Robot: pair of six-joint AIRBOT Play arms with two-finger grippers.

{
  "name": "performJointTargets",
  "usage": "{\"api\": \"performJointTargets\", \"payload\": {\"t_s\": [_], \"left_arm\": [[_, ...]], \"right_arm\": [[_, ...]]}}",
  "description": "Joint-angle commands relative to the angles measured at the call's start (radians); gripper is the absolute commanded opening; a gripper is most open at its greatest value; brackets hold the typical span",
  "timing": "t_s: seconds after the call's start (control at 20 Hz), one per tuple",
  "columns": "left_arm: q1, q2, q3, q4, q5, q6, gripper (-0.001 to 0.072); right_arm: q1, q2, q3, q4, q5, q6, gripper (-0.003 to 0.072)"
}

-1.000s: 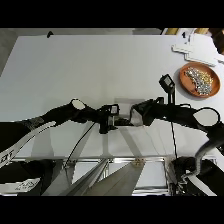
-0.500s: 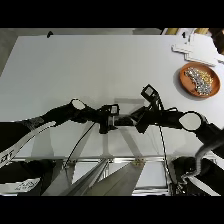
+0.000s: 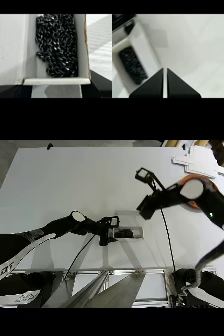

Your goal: Fold the box and place the chain.

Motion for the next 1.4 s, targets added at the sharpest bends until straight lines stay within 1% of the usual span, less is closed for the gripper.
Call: {"api": "performJointTargets", "payload": {"t_s": [0.0, 0.05, 0.1, 0.2, 0.3, 0.4, 0.5, 0.55, 0.6, 0.65, 0.7, 0.75, 0.85, 1.05, 1.1, 1.15, 1.2, 1.35], "left_arm": [[0.000, 0.001, 0.000, 0.000, 0.000, 0.000, 0.0206], [0.000, 0.001, 0.000, 0.000, 0.000, 0.000, 0.0206], [0.000, 0.001, 0.000, 0.000, 0.000, 0.000, 0.0206], [0.000, 0.001, 0.000, 0.000, 0.000, 0.000, 0.0206], [0.000, 0.001, 0.000, 0.000, 0.001, 0.000, 0.0206], [0.000, 0.001, 0.000, 0.000, 0.000, 0.000, 0.0206], [0.000, 0.001, 0.000, 0.000, 0.000, 0.000, 0.0206], [0.000, 0.001, 0.000, 0.000, 0.000, 0.000, 0.0206], [0.000, 0.001, 0.000, 0.000, 0.000, 0.000, 0.0206], [0.000, 0.001, 0.000, 0.000, 0.000, 0.000, 0.0206], [0.000, 0.001, 0.000, 0.000, 0.000, 0.000, 0.0206], [0.000, 0.001, 0.000, 0.000, 0.000, 0.000, 0.0206], [0.000, 0.001, 0.000, 0.000, 0.001, 0.000, 0.0206], [0.000, 0.001, 0.000, 0.000, 0.001, 0.000, 0.0206], [0.000, 0.001, 0.000, 0.000, 0.000, 0.000, 0.0206], [0.000, 0.001, 0.000, 0.000, 0.000, 0.000, 0.0206], [0.000, 0.001, 0.000, 0.000, 0.000, 0.000, 0.0206], [0.000, 0.001, 0.000, 0.000, 0.000, 0.000, 0.0206]], "right_arm": [[-0.007, -0.209, 0.211, -0.061, 0.019, -0.005, 0.0039], [0.002, -0.248, 0.214, -0.060, 0.010, -0.018, 0.0039], [0.015, -0.273, 0.210, -0.060, 0.028, -0.051, 0.0039], [0.043, -0.278, 0.174, -0.028, 0.059, -0.174, 0.0038], [0.053, -0.275, 0.129, 0.040, 0.091, -0.270, 0.0038], [0.064, -0.228, 0.065, 0.062, 0.087, -0.311, 0.0038], [0.074, -0.150, 0.001, 0.075, 0.082, -0.334, 0.0042], [0.074, -0.114, -0.042, 0.108, 0.064, -0.339, 0.0068], [0.074, -0.085, -0.085, 0.126, 0.052, -0.355, 0.0117], [0.074, -0.053, -0.136, 0.142, 0.021, -0.360, 0.0128], [0.081, -0.024, -0.180, 0.146, -0.006, -0.360, 0.0163], [0.094, 0.007, -0.220, 0.143, -0.029, -0.360, 0.0236], [0.120, 0.059, -0.274, 0.140, -0.052, -0.377, 0.0267], [0.145, 0.104, -0.321, 0.137, -0.072, -0.413, 0.0276], [0.145, 0.108, -0.325, 0.133, -0.077, -0.416, 0.0292], [0.145, 0.111, -0.327, 0.130, -0.076, -0.426, 0.0336], [0.145, 0.119, -0.331, 0.130, -0.074, -0.448, 0.0345], [0.174, 0.161, -0.352, 0.091, -0.085, -0.492, 0.0343]]}}
